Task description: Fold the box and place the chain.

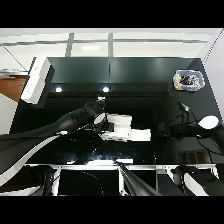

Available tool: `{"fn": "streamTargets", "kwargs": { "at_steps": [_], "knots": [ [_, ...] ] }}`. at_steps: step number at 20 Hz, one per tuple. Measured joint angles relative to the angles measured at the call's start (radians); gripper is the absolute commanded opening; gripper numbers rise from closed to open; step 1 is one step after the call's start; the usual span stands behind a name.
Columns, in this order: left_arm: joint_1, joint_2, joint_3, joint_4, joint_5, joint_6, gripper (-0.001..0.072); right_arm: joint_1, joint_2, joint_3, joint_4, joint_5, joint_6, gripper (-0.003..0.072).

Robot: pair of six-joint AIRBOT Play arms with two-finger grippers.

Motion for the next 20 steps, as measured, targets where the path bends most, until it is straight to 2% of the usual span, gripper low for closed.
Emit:
{"fn": "streamTargets", "kwargs": {
  "at_steps": [5, 6, 7, 8, 9, 15, 18, 20],
  "knots": [
    [0.0, 0.0, 0.0, 0.0, -0.005, 0.0, 0.0032, 0.116, -0.131, -0.014, 0.212, -0.068, -0.075, 0.0059],
    [0.0, 0.0, 0.0, 0.0, -0.005, 0.0, 0.0032, 0.131, -0.142, -0.011, 0.244, -0.076, -0.096, 0.0113],
    [0.0, 0.0, 0.0, 0.0, -0.005, 0.001, 0.0032, 0.143, -0.151, -0.004, 0.269, -0.081, -0.114, 0.0353],
    [0.0, 0.0, 0.0, 0.0, -0.006, 0.002, 0.0032, 0.151, -0.156, 0.004, 0.285, -0.079, -0.128, 0.0562],
    [0.0, 0.0, 0.0, 0.0, -0.006, 0.002, 0.0032, 0.157, -0.161, 0.015, 0.299, -0.069, -0.142, 0.0616],
    [0.0, 0.0, 0.0, 0.0, -0.009, 0.002, 0.0032, 0.174, -0.171, 0.098, 0.374, 0.084, -0.238, 0.0614],
    [0.0, 0.0, 0.0, 0.0, -0.01, 0.001, 0.0032, 0.201, -0.172, 0.127, 0.393, 0.098, -0.249, 0.0594],
    [0.0, 0.0, 0.0, 0.0, -0.011, 0.001, 0.0032, 0.236, -0.172, 0.136, 0.399, 0.074, -0.231, 0.0529]
  ]
}}
